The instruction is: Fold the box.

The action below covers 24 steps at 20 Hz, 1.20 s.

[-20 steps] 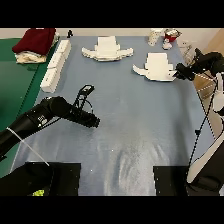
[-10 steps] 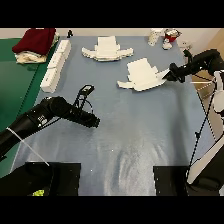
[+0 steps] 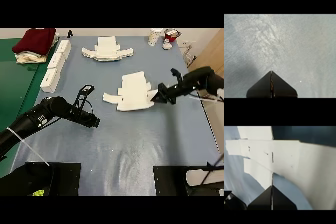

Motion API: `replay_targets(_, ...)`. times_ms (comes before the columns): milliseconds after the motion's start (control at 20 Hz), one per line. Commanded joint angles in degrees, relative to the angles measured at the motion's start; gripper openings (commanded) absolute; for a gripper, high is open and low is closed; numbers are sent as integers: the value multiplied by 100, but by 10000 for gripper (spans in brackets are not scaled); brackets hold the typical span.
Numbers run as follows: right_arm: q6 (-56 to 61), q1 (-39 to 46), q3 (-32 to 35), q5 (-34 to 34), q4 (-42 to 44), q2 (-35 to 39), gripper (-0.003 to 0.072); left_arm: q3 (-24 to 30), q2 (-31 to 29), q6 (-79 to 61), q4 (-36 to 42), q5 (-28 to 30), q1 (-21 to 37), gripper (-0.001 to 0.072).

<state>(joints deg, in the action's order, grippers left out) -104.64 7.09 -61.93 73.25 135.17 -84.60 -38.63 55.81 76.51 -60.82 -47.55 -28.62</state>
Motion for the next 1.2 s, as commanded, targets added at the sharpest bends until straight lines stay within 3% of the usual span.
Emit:
replay_targets(0,-11,-269,2129,-391,-13,1637,0,2,-4,0,-2,2,2,13)
replay_targets(200,315,-411,3412,-645,-42,2924,0,2,-4,0,-2,2,2,13)
replay_targets(400,319,-411,3630,-645,-50,3241,11,2,-4,0,-2,2,2,13)
replay_targets(450,321,-411,3630,-660,-57,3241,55,2,-4,0,-2,2,2,13)
replay_targets(500,321,-411,3630,-673,-59,3241,315,2,-7,0,-2,2,2,13)
replay_targets(550,321,-411,3628,-682,-59,3241,520,2,-4,0,-2,2,2,13)
replay_targets(650,323,-374,3501,-673,-186,3241,503,0,-4,0,-2,2,2,13)
replay_targets(750,693,-254,3117,-684,-706,3241,330,0,-7,0,-2,2,2,13)
replay_targets(800,1073,-155,2872,-682,-1235,3241,302,2,-7,0,-2,2,2,13)
replay_targets(900,1891,76,2476,-656,-2490,3241,302,2,-4,0,-2,2,2,13)
replay_targets(1000,2282,422,2376,-595,-3206,3237,302,2,-4,0,15,4,2,13)
replay_targets(1150,1934,968,2568,-575,-2789,3060,302,2,-4,0,15,4,2,13)
